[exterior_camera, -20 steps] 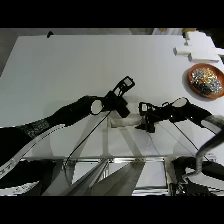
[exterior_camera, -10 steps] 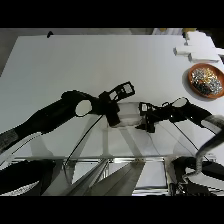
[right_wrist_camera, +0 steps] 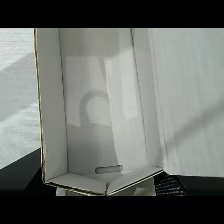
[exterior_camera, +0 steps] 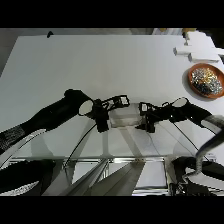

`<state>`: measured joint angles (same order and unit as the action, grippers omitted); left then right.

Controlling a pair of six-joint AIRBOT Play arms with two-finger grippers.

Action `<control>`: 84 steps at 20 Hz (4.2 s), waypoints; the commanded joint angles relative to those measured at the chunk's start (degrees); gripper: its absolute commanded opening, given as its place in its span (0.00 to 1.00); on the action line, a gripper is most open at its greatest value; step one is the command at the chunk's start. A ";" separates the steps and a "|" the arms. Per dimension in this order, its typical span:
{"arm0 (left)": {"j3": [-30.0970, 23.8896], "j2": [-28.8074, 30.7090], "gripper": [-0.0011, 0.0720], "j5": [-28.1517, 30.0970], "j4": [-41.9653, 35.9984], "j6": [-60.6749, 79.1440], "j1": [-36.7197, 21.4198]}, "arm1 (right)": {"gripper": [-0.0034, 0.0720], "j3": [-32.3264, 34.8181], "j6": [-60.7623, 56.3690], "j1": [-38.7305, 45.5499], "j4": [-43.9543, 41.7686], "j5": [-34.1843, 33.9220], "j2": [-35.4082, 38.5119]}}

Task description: Fold the box and place the chain.

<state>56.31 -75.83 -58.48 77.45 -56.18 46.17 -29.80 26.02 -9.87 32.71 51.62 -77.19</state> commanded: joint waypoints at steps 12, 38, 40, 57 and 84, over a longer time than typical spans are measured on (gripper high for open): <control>-5.31 1.64 0.01 -4.20 -11.96 21.79 -9.68 | 0.49 0.00 -0.02 0.04 0.00 0.02 0.04; -16.79 2.34 0.58 18.69 -29.16 52.54 -11.37 | 0.49 0.00 -0.02 0.04 0.00 0.00 0.04; -16.79 2.34 0.58 18.62 -30.58 53.77 -10.64 | 0.49 0.00 -0.02 0.04 0.00 0.02 0.04; -16.76 0.52 0.33 21.66 -35.60 53.83 -8.22 | 0.49 0.00 -0.02 0.04 0.00 0.02 0.04; -16.76 7.39 0.03 19.02 -29.83 25.38 -7.58 | 0.49 0.00 -0.02 0.04 0.00 0.02 0.04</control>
<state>39.55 -72.38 -36.51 41.08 -17.06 40.23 -29.82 25.91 -9.82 32.62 51.66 -77.19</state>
